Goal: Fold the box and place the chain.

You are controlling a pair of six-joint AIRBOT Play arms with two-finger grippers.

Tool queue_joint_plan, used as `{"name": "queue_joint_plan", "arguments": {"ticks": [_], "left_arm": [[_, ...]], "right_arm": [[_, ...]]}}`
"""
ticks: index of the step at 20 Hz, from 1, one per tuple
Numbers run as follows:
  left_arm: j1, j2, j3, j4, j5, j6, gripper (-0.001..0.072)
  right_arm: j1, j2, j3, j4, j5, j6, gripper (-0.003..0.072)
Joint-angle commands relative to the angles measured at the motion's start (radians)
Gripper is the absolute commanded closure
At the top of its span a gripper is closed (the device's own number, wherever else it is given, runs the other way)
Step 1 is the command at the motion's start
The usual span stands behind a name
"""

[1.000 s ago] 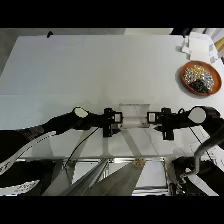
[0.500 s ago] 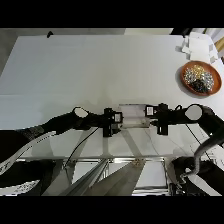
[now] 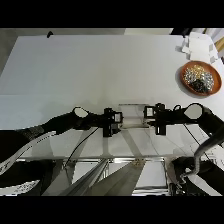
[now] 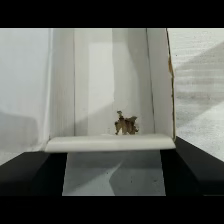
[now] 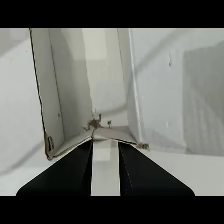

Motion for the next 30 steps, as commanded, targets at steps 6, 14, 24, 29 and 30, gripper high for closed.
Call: {"name": "queue_joint_plan", "arguments": {"ticks": [6, 14, 24, 29, 30], "left_arm": [[0.0, 0.001, 0.0, 0.0, 0.0, 0.0, 0.0389], [0.0, 0.001, 0.0, 0.0, 0.001, 0.0, 0.0389], [0.0, 0.001, 0.0, 0.0, 0.0, 0.0, 0.0389], [0.0, 0.001, 0.0, 0.0, 0.001, 0.001, 0.0389], [0.0, 0.001, 0.0, 0.0, 0.001, 0.001, 0.0389]], "right_arm": [[0.001, -0.001, -0.023, 0.05, 0.011, -0.026, 0.0538], [0.001, -0.001, -0.051, 0.132, -0.012, -0.121, 0.0483], [0.016, -0.001, -0.075, 0.18, -0.05, -0.132, 0.0208], [0.023, -0.001, -0.075, 0.179, -0.065, -0.132, 0.0216], [0.023, -0.001, -0.076, 0.179, -0.066, -0.132, 0.0246]]}}
